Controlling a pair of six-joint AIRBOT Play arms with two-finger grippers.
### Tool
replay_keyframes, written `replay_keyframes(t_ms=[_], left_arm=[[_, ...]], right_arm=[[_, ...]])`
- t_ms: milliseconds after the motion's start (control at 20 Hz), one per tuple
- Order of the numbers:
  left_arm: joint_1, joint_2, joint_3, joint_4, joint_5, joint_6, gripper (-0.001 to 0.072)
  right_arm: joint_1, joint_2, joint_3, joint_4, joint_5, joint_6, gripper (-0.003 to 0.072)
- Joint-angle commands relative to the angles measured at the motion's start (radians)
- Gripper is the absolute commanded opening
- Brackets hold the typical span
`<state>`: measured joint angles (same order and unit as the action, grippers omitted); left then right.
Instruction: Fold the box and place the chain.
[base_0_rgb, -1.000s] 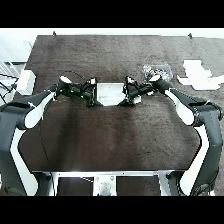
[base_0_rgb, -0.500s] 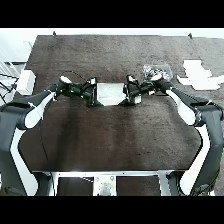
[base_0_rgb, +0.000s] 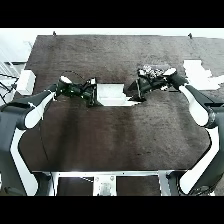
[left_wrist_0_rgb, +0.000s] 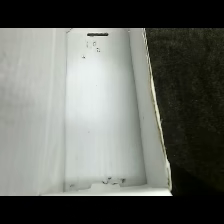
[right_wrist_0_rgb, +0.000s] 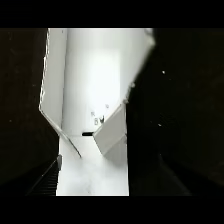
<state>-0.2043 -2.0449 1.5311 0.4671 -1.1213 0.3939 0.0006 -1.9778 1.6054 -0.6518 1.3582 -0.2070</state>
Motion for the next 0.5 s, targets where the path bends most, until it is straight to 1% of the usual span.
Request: replay_keyframes(t_ms=[0,50,100,150,250,300,400,450], left_arm=[[0.0,0.0,0.0,0.0,0.003,0.0,0.0476],[0.0,0.0,0.0,0.0,0.003,0.0,0.0476],[0.001,0.001,0.0,0.0,0.003,0.0,0.0476],[0.001,0.0,0.0,0.0,0.003,0.0,0.0476],[0.0,0.0,0.0,0.0,0.003,0.0,0.0476],[0.0,0.0,0.0,0.0,0.003,0.0,0.0476],[0.0,0.0,0.0,0.0,0.003,0.0,0.0476],[0.001,0.0,0.0,0.0,0.003,0.0,0.0477]], right_arm=[[-0.021,0.047,0.001,0.025,0.085,0.079,0.072],[-0.012,0.048,0.001,0.07,0.141,0.094,0.0581],[0.0,0.048,0.0,0.102,0.196,0.095,0.0247],[0.017,0.048,0.0,0.13,0.238,0.094,0.0024],[0.06,0.048,0.0,0.163,0.239,0.095,0.0015],[0.085,0.047,0.0,0.173,0.214,0.095,0.0015],[0.122,0.047,0.0,0.181,0.111,0.099,0.0015],[0.136,0.047,0.0,0.182,0.029,0.127,0.0015]])
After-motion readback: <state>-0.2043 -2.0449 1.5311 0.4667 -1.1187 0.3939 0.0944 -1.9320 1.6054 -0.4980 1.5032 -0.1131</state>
